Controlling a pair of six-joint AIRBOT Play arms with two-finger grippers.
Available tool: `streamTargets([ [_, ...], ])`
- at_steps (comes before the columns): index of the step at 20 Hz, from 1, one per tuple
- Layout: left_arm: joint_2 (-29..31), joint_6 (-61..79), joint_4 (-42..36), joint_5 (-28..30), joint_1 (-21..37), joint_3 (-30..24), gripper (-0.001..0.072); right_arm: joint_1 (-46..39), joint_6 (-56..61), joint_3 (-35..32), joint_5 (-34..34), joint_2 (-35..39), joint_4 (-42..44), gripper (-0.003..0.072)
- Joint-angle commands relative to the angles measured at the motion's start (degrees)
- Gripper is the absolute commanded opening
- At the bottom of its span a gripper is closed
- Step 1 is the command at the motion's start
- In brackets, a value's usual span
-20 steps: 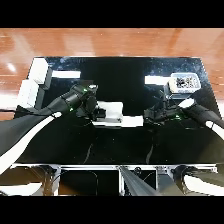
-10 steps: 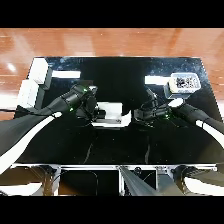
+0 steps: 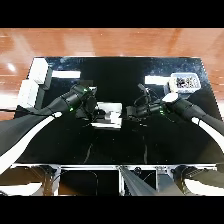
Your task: Fold the box and place the chain.
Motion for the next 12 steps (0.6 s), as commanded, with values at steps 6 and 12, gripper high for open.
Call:
streamTargets([
  [6, -0.02, -0.02, 0.0, 0.7, 0.02, 0.0, 0.0024, 12.22, 32.76, 8.96, -5.95, -0.04, -26.95, 0.0507],
  [12, -0.02, 0.0, 0.02, 0.63, 0.02, 0.0, 0.0024, 23.28, 60.3, 16.63, -2.58, -0.31, -55.1, 0.0507],
])
